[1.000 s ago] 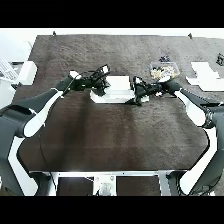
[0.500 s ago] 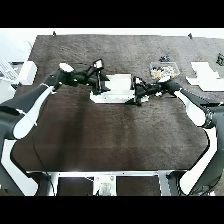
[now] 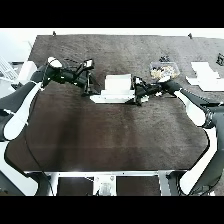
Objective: Fold the box and place the chain.
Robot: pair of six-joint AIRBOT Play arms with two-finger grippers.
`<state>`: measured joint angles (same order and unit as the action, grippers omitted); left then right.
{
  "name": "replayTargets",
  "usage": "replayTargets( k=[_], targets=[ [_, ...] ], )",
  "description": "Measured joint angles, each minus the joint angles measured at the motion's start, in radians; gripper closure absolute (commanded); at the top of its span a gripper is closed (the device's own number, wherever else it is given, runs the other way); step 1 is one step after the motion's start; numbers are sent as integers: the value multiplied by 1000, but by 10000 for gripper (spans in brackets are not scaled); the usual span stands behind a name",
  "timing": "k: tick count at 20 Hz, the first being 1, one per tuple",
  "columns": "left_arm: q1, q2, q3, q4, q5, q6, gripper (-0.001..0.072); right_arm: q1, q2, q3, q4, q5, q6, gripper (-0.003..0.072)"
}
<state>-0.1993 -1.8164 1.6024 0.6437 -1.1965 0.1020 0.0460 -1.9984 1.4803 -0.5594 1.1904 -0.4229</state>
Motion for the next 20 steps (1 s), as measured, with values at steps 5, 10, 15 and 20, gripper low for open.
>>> replayTargets(
  k=[5, 10, 15, 20],
  targets=[
    [-10, -21, 0, 54, 45, -34, -7, 0, 0, 0, 0, 0, 0, 60],
    [-34, -49, 0, 74, 89, -40, -8, 0, 0, 0, 0, 0, 0, 60],
    [-50, -72, 0, 93, 113, -40, -8, 0, 0, 0, 0, 0, 0, 60],
    [-55, -86, 0, 100, 162, -33, -7, 0, 0, 0, 0, 0, 0, 60]
  ],
)
